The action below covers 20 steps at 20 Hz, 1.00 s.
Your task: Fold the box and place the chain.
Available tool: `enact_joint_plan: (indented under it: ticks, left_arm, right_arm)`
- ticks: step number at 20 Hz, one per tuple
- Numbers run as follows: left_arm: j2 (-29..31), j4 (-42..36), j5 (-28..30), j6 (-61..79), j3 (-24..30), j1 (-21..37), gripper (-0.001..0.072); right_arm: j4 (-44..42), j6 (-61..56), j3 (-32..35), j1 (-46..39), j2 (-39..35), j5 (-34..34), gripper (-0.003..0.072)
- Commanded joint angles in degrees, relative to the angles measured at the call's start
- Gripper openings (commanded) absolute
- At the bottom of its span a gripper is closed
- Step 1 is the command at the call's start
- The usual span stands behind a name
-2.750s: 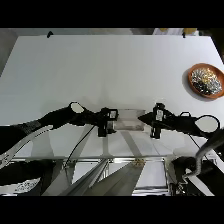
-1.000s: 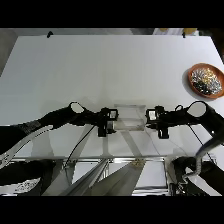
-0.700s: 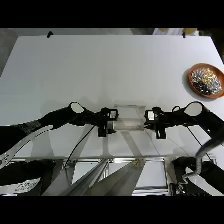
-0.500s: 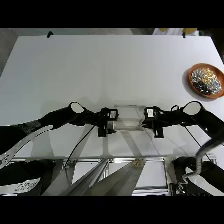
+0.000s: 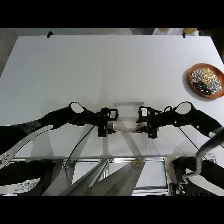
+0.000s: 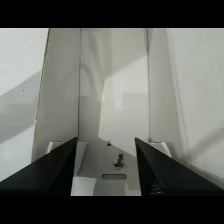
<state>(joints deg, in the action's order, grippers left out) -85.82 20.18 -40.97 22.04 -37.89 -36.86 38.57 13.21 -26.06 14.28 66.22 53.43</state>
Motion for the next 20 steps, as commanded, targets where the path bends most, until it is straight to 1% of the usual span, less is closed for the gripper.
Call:
enact_joint_plan:
  ticks: [1,2,3,4,5,6,7,10,13,14,16,19,20]
  left_arm:
    - [0.04,0.0,0.02,-0.02,0.02,0.07,0.0275]
    - [0.04,0.0,0.02,-0.02,0.02,0.07,0.0275]
    - [0.04,0.0,0.02,-0.02,0.02,0.07,0.0275]
    - [0.04,0.0,0.02,0.0,0.02,0.07,0.0275]
    - [0.04,-0.02,0.02,-0.02,0.02,0.07,0.0275]
    - [0.04,0.0,0.02,-0.02,0.02,0.07,0.0275]
    - [0.04,0.0,0.02,-0.02,0.02,0.07,0.0275]
    - [0.04,-0.02,0.02,-0.02,0.02,0.07,0.0275]
    - [0.04,-0.02,0.02,-0.02,0.02,0.07,0.0275]
    - [0.04,0.0,0.02,-0.02,0.02,0.07,0.0275]
    - [0.04,-0.02,0.02,-0.02,0.02,0.07,0.0275]
    - [0.04,0.0,0.02,-0.02,0.02,0.07,0.0275]
    - [0.04,0.0,0.02,0.0,0.02,0.07,0.0275]
  right_arm:
    - [0.74,-3.48,0.04,0.59,0.48,-0.48,0.0476]
    - [1.57,-5.53,0.04,0.59,0.11,-0.46,0.0474]
    - [2.73,-7.23,0.04,0.59,-0.68,-0.5,0.0457]
    - [4.55,-9.11,0.04,0.59,-2.21,-0.52,0.0357]
    - [6.82,-11.5,0.04,0.59,-4.22,-0.48,0.0218]
    - [9.62,-15.26,0.04,0.44,-6.91,-0.28,0.0061]
    - [11.41,-19.19,0.04,-0.22,-9.6,-0.07,0.0018]
    - [12.02,-34.8,0.04,-5.81,-17.22,-0.35,0.0018]
    - [10.71,-43.5,0.02,-13.22,-22.64,-1.29,0.0018]
    - [11.5,-48.81,0.04,-15.47,-22.88,-1.68,0.0018]
    - [16.48,-62.51,0.04,-19.32,-22.25,-1.95,0.0018]
    - [27.17,-77.61,0.07,-22.18,-19.96,2.36,0.0017]
    - [28.06,-81.09,0.07,-22.25,-18.67,3.52,0.0017]
